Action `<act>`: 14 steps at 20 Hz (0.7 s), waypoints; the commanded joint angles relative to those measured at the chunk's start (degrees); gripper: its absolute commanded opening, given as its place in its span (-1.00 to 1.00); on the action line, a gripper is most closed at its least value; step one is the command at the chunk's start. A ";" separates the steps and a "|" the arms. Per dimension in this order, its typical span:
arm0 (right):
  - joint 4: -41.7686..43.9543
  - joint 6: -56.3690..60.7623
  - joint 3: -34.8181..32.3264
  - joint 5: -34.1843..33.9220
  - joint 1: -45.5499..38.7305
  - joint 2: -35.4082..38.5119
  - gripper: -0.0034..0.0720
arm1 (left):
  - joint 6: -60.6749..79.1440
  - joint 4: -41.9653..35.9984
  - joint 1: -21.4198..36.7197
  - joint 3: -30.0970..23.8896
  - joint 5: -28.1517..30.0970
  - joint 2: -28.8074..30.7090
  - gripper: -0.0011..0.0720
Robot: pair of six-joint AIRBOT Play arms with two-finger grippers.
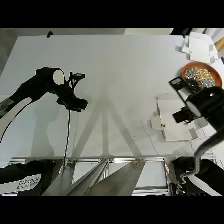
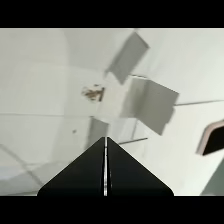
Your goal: Fold the box and place the chain.
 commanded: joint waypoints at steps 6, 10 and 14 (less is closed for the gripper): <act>-5.20 -10.25 -0.02 -16.48 -31.87 -0.07 -0.50 | 0.02 0.02 0.04 -0.02 0.02 0.02 -0.88; 0.81 -12.15 -0.02 -20.63 -39.69 -4.20 0.89 | 0.02 0.02 0.04 -0.02 0.02 0.02 -0.88; 2.36 -20.02 -0.02 -21.79 -40.24 -11.04 0.89 | 0.00 0.02 0.04 -0.02 0.02 0.02 -0.88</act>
